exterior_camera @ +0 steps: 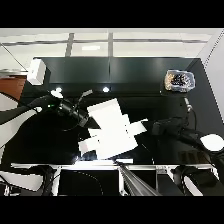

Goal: Fold the box and place the chain.

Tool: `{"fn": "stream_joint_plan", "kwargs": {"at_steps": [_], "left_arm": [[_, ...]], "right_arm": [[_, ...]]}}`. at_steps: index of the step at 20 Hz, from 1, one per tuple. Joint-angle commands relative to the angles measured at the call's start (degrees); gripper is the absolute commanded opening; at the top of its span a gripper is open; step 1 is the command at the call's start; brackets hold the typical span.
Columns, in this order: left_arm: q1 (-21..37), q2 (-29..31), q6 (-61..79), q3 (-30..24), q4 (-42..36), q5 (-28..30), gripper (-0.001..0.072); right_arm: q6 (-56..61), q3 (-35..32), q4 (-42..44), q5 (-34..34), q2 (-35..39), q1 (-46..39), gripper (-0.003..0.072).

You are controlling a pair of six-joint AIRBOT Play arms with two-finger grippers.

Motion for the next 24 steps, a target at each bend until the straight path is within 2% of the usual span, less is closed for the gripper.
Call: {"fn": "stream_joint_plan", "kwargs": {"at_steps": [1,3,5,7,9,12,15,19,24], "left_arm": [[-0.7,3.6,-0.2,2.6,4.8,1.3,0.0024],[-3.1,9.5,0.0,2.4,10.4,8.0,0.0024],[-6.6,15.9,2.6,0.8,14.6,17.5,0.0024],[-10.4,21.3,10.7,-3.0,14.4,28.9,0.0027],[-13.1,22.1,18.6,-5.7,14.4,33.7,0.0029],[-13.9,19.7,18.8,-6.5,13.6,34.6,0.0029],[-14.0,17.7,18.8,-6.5,13.3,34.6,0.0029],[-14.0,17.4,18.9,-6.5,13.6,34.6,0.003],[-14.0,17.4,19.3,-6.4,13.8,34.6,0.0031]], "right_arm": [[1.0,5.8,-15.4,5.1,0.0,-7.2,0.0708],[0.7,11.3,-25.2,6.1,0.0,-11.4,0.0708],[0.6,14.8,-33.1,2.7,0.0,-13.8,0.0707],[0.5,15.3,-33.3,-3.3,-0.1,-14.9,0.0707],[-4.7,15.3,-29.9,-2.4,-1.7,-13.3,0.0708],[-21.1,14.3,-25.0,2.6,-5.7,-6.8,0.0708],[-33.0,12.7,-22.2,2.6,-9.8,1.8,0.0708],[-38.9,11.6,-22.2,1.3,-16.6,10.4,0.0707],[-49.6,11.5,-22.0,0.1,-22.2,16.0,0.0708]]}}
